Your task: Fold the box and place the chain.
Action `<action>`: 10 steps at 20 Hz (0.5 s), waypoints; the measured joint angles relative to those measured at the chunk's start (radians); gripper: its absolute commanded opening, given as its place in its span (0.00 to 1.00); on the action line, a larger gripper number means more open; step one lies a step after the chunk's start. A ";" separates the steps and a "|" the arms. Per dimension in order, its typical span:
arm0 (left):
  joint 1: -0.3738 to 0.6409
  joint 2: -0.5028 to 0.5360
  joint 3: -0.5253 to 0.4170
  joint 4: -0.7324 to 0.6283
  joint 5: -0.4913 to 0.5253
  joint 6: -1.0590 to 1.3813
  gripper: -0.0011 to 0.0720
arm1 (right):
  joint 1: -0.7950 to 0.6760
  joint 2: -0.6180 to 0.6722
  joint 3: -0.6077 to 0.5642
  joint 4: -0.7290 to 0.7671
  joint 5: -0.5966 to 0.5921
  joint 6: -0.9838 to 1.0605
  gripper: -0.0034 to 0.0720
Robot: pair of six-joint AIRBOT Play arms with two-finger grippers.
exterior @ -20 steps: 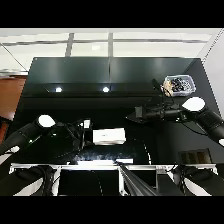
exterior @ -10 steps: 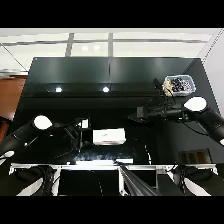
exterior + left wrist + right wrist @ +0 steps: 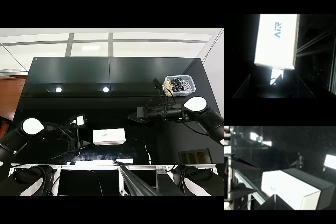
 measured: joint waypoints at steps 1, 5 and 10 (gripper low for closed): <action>0.000 0.004 0.009 0.000 -0.007 -0.025 1.00 | 0.000 0.000 0.000 0.000 0.000 0.000 0.08; -0.017 0.005 0.048 -0.022 0.011 -0.082 1.00 | 0.000 0.000 0.000 0.000 0.000 0.000 0.08; -0.143 -0.043 0.080 -0.043 0.119 -0.115 1.00 | 0.000 0.000 0.000 0.000 -0.002 0.000 0.08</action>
